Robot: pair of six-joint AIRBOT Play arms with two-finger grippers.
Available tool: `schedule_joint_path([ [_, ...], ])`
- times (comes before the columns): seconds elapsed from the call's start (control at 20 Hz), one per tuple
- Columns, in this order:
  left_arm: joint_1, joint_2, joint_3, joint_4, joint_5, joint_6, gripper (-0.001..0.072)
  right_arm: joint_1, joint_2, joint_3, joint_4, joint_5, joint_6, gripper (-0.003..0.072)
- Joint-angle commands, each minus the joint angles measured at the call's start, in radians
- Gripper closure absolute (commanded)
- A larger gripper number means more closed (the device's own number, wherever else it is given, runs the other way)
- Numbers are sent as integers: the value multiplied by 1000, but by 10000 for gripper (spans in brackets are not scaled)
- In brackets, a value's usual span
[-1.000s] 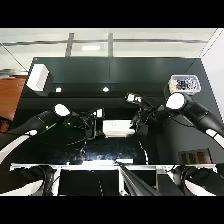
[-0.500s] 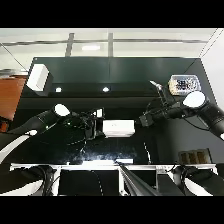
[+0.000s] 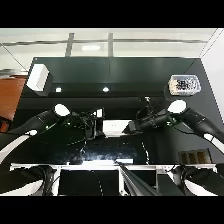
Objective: Fold the box and place the chain.
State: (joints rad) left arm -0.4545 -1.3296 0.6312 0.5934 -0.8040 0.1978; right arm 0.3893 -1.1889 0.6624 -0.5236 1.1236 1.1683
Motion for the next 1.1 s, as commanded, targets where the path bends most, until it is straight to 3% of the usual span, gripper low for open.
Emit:
schedule_joint_path([
  [0.0, 0, 0, 0, 0, 0, 0, 223, 16, -35, -3, 13, -47, 6, 665],
  [0.35, 0, 0, 0, 1, 0, 0, 223, 15, -36, -3, 6, -66, 7, 666],
  [0.55, 0, 0, 0, 0, 0, 0, 223, 0, -36, -3, 103, -40, -7, 666],
  [1.05, 0, 0, 0, 0, 0, 0, 223, -40, -95, -5, -16, -59, 26, 665],
])
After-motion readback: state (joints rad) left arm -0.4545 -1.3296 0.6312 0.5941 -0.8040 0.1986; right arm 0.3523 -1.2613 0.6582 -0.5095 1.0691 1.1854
